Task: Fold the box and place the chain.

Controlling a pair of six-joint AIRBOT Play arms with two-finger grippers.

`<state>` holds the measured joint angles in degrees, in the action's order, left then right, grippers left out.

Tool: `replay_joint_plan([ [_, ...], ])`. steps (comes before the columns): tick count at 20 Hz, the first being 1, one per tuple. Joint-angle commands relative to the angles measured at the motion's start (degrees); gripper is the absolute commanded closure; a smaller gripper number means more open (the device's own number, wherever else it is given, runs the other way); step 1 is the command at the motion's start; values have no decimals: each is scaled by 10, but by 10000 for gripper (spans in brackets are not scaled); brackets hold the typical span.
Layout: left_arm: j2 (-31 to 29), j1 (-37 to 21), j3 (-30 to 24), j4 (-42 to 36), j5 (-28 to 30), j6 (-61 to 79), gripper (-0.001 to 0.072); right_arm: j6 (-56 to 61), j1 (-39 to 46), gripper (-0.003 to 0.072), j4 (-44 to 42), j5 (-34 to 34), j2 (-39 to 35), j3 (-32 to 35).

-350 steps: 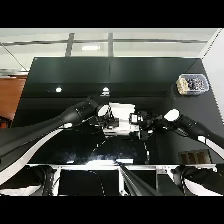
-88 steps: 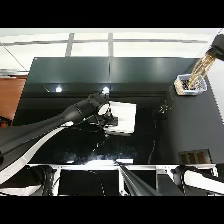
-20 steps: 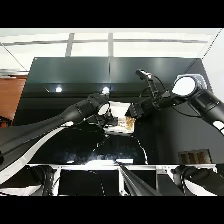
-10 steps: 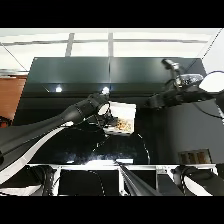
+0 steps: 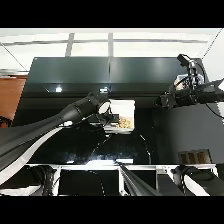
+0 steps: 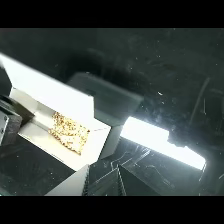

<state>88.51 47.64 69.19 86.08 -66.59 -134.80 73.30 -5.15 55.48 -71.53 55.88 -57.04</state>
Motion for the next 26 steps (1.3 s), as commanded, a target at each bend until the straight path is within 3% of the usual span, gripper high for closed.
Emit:
replay_joint_plan([
  [1, -23, 7, 11, 5, 0, 9, 27, 0, 2, 481, 1, 2, -2, 0],
  [3, -55, 13, 10, 18, -8, 71, 27, 0, 2, 481, 1, 2, -2, 0],
  [7, -140, 33, -16, 236, -75, 102, 28, 0, 2, 481, 23, -1, -2, 0],
  [9, -190, -1, -54, 259, -88, 126, 29, 0, 2, 481, 43, -7, -2, 0],
  [11, -251, -69, -116, 240, -40, 125, 30, 5, 2, 481, 45, -10, -2, 0],
  [14, -313, -219, -222, 79, 86, 197, 30, 6, 2, 481, 41, -5, -2, 0],
  [16, -317, -312, -286, -122, 183, 337, 30, 6, 2, 481, 41, 3, -2, 0],
  [18, -301, -356, -320, -400, 176, 671, 29, 6, 2, 481, 42, 8, -2, 0],
  [20, -273, -359, -322, -557, 94, 931, 28, 6, 2, 481, 42, 9, -2, 0],
  [22, -253, -341, -322, -588, 80, 1036, 27, 6, 2, 481, 42, 14, -2, 0],
  [26, -220, -308, -321, -558, 80, 1310, -10, 6, 2, 481, 42, 28, -2, 0],
])
